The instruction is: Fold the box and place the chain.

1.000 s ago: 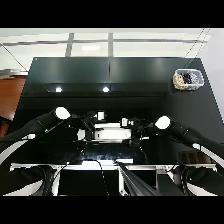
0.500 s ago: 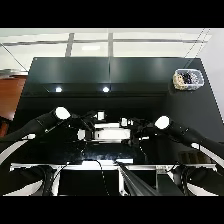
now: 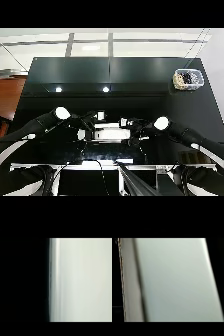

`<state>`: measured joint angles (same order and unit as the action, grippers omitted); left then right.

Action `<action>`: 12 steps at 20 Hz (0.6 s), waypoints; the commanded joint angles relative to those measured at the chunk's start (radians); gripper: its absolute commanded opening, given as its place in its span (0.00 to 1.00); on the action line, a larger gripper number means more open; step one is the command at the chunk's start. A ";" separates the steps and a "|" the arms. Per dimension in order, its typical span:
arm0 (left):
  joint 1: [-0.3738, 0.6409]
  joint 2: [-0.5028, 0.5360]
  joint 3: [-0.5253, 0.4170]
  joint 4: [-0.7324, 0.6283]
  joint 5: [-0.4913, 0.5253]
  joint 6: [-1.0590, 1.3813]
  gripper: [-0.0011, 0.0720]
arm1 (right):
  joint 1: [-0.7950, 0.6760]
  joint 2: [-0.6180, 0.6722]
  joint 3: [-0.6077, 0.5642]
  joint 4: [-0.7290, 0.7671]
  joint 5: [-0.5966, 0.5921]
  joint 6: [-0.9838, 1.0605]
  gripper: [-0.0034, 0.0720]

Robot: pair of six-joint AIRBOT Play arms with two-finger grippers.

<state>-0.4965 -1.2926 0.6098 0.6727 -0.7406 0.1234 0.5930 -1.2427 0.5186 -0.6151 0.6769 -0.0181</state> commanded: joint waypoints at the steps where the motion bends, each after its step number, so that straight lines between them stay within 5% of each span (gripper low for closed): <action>1: 0.001 -0.001 -0.001 0.000 0.000 0.000 0.06 | 0.015 -0.002 -0.001 -0.032 -0.020 0.030 0.98; 12: 0.002 -0.001 0.002 0.006 0.000 0.000 0.06 | 0.003 0.049 0.015 -0.068 -0.006 0.022 0.98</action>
<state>-0.4957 -1.2926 0.6098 0.6735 -0.7406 0.1234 0.6029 -1.2186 0.5240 -0.6796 0.6571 0.0067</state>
